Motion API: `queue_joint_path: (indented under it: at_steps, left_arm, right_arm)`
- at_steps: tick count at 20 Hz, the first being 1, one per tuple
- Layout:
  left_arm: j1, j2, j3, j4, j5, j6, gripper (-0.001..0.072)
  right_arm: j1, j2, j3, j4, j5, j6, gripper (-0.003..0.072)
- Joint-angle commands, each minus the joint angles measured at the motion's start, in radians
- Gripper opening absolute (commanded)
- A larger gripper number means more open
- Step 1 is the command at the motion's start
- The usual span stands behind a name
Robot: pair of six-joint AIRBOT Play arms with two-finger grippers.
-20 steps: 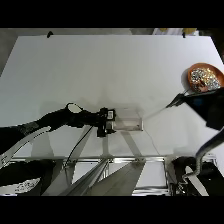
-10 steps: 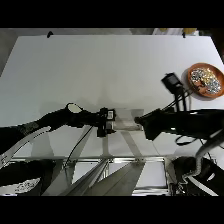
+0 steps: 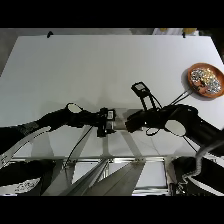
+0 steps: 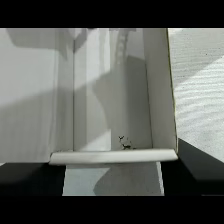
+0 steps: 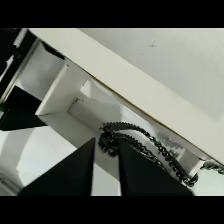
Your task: Fold the box and place the chain.
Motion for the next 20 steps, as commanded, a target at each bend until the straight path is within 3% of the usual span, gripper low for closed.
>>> queue_joint_path:
  at_steps: [1,6,8,9,12,16,17,18,19,20]
  left_arm:
    - [0.001,0.000,0.001,0.000,0.000,0.000,0.0275]
    - [0.001,0.000,0.001,0.000,0.000,0.000,0.0275]
    - [0.001,0.000,0.001,0.000,0.000,0.000,0.0275]
    - [0.001,0.000,0.001,0.000,0.000,0.000,0.0275]
    - [0.001,0.000,0.001,0.000,0.000,0.000,0.0275]
    - [0.001,0.000,0.001,0.000,0.000,0.000,0.0275]
    - [0.001,0.000,0.001,0.000,0.000,0.000,0.0275]
    - [0.001,0.000,0.001,0.000,0.000,0.000,0.0275]
    - [0.001,0.000,0.001,0.000,0.000,0.000,0.0275]
    - [0.001,0.000,0.001,0.000,0.000,0.000,0.0275]
  right_arm:
    - [0.003,-0.032,0.024,-0.027,0.050,0.019,0.0224]
    - [-0.085,-0.001,0.226,-0.183,0.414,0.019,0.0200]
    - [-0.150,0.023,0.239,-0.256,0.505,0.020,0.0092]
    - [-0.184,0.024,0.238,-0.282,0.536,0.027,0.0080]
    - [-0.298,0.021,0.204,-0.298,0.480,0.035,0.0015]
    - [-0.346,-0.020,0.096,-0.280,0.311,0.087,0.0018]
    - [-0.346,-0.047,0.076,-0.257,0.272,0.087,0.0078]
    - [-0.346,-0.082,0.064,-0.232,0.243,0.087,0.0239]
    - [-0.346,-0.119,0.060,-0.218,0.228,0.087,0.0308]
    - [-0.346,-0.161,0.060,-0.213,0.222,0.087,0.0308]
